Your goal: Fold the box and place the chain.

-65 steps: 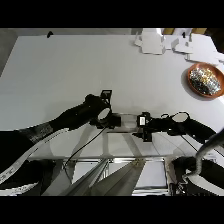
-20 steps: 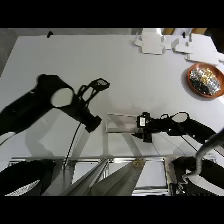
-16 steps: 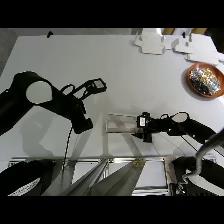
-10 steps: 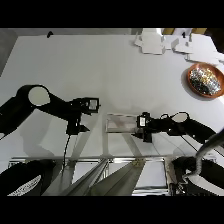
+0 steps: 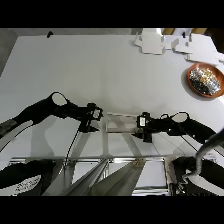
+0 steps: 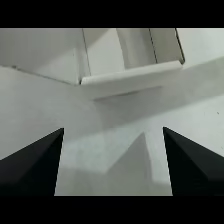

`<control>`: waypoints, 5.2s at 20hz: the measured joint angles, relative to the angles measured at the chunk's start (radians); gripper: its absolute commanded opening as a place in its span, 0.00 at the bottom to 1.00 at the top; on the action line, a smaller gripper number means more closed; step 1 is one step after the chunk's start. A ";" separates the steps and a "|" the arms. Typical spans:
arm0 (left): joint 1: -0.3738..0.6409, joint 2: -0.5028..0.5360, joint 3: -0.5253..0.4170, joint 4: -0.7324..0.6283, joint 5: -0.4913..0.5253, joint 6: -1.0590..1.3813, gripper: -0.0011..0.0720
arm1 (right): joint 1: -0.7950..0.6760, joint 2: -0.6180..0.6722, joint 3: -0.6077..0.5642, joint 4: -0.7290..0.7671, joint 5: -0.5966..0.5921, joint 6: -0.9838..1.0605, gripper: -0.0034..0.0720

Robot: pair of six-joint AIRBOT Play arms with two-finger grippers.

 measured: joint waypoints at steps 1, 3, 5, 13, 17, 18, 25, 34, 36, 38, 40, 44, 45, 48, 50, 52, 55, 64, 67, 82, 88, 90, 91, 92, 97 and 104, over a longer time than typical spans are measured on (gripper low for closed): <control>-0.004 -0.015 -0.001 -0.016 0.005 0.018 0.97 | 0.000 0.000 0.000 0.000 0.000 0.000 0.59; -0.011 -0.033 -0.003 -0.038 0.012 0.041 0.98 | 0.000 0.000 0.000 0.000 0.000 0.000 0.59; -0.020 -0.042 -0.003 -0.054 0.021 0.053 0.98 | 0.000 0.000 0.000 0.000 0.000 0.000 0.59; -0.060 -0.052 -0.004 -0.100 0.031 0.071 0.99 | 0.000 0.000 0.000 0.000 0.000 0.000 0.59; -0.066 -0.052 -0.004 -0.122 0.013 0.065 0.99 | 0.000 0.000 0.000 0.000 0.000 0.000 0.59; -0.068 -0.052 -0.004 -0.126 0.008 0.060 0.99 | 0.000 0.000 0.000 0.000 0.000 0.000 0.59; -0.074 -0.055 -0.006 -0.169 -0.012 0.013 0.99 | 0.000 0.000 0.000 0.000 0.000 -0.001 0.59; -0.089 -0.097 -0.016 -0.232 0.049 0.006 0.68 | 0.000 0.000 0.000 0.002 -0.002 0.001 0.59; -0.090 -0.099 -0.017 -0.240 0.053 0.003 0.41 | -0.001 0.000 0.000 0.003 -0.001 0.003 0.59; -0.095 -0.100 -0.018 -0.240 0.056 0.002 0.39 | -0.001 0.000 0.000 0.002 -0.001 0.002 0.59; -0.101 -0.100 -0.018 -0.238 0.058 0.000 0.39 | -0.001 0.000 0.000 0.000 -0.001 0.000 0.59; -0.106 -0.101 -0.018 -0.236 0.055 -0.001 0.39 | -0.001 0.000 0.000 0.000 0.000 0.000 0.59; -0.106 -0.101 -0.018 -0.236 0.054 -0.001 0.39 | -0.001 0.000 0.000 0.000 0.000 0.000 0.59; -0.107 -0.101 -0.018 -0.236 0.050 -0.002 0.39 | -0.001 0.000 0.000 0.000 0.000 0.000 0.59; -0.107 -0.101 -0.018 -0.237 0.048 -0.002 0.39 | -0.001 0.000 0.000 0.000 0.000 0.000 0.59; -0.107 -0.101 -0.018 -0.237 0.046 -0.002 0.39 | -0.001 0.000 0.000 0.000 0.000 0.000 0.59; -0.107 -0.102 -0.018 -0.237 0.044 -0.002 0.39 | -0.001 0.000 0.000 0.000 0.000 0.000 0.59; -0.107 -0.102 -0.018 -0.237 0.038 -0.003 0.39 | -0.001 0.000 0.000 0.000 0.000 0.000 0.59; -0.107 -0.102 -0.018 -0.237 0.038 -0.003 0.39 | -0.001 0.000 0.000 0.000 0.000 0.000 0.58; -0.108 -0.102 -0.019 -0.235 0.029 -0.001 0.39 | 0.000 0.087 0.000 -0.094 0.021 0.141 0.97; -0.108 -0.102 -0.019 -0.235 0.031 0.003 0.39 | -0.001 0.285 0.001 -0.388 0.024 0.417 0.96; -0.108 -0.102 -0.019 -0.235 0.032 0.002 0.39 | -0.001 0.358 0.001 -0.495 0.049 0.522 0.96; -0.108 -0.102 -0.019 -0.236 0.032 0.001 0.39 | -0.001 0.396 0.001 -0.542 0.063 0.572 0.95; -0.108 -0.102 -0.019 -0.236 0.032 0.000 0.39 | -0.001 0.433 0.001 -0.579 0.075 0.617 0.91; -0.108 -0.102 -0.019 -0.236 0.033 -0.001 0.39 | -0.001 0.603 0.001 -0.581 0.174 0.768 0.63; -0.108 -0.102 -0.019 -0.236 0.033 -0.001 0.39 | 0.000 0.561 0.001 -0.145 0.154 0.688 0.07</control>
